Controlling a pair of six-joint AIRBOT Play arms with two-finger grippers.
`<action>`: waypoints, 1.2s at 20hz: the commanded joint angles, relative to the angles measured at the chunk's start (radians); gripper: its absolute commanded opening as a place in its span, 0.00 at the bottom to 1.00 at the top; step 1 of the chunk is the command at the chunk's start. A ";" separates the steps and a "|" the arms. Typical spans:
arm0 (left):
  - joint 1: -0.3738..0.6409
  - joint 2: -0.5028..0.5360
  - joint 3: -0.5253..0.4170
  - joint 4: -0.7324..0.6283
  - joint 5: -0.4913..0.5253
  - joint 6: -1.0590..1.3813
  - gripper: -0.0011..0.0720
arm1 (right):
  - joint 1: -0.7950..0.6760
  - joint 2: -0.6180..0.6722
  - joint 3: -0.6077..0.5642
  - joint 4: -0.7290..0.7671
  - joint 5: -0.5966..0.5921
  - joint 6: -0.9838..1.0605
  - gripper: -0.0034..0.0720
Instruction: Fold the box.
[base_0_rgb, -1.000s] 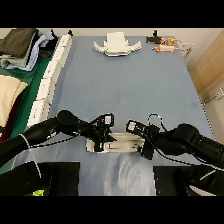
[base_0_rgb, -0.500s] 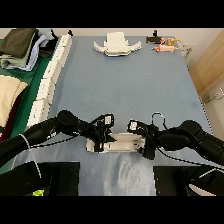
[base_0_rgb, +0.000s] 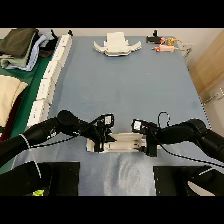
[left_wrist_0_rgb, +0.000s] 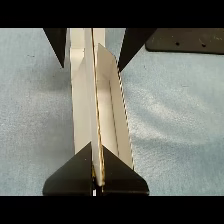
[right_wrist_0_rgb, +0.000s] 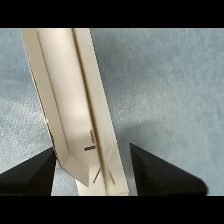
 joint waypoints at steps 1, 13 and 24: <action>0.000 0.000 0.001 0.000 0.000 0.000 0.03 | -0.095 -0.031 -0.036 0.192 -0.012 -0.232 1.00; 0.000 0.000 0.001 0.000 0.000 0.000 0.03 | -0.129 -0.082 -0.062 0.166 -0.052 -0.263 1.00; 0.000 0.000 0.001 0.000 0.000 0.000 0.03 | -0.129 -0.093 -0.064 0.254 -0.037 -0.410 1.00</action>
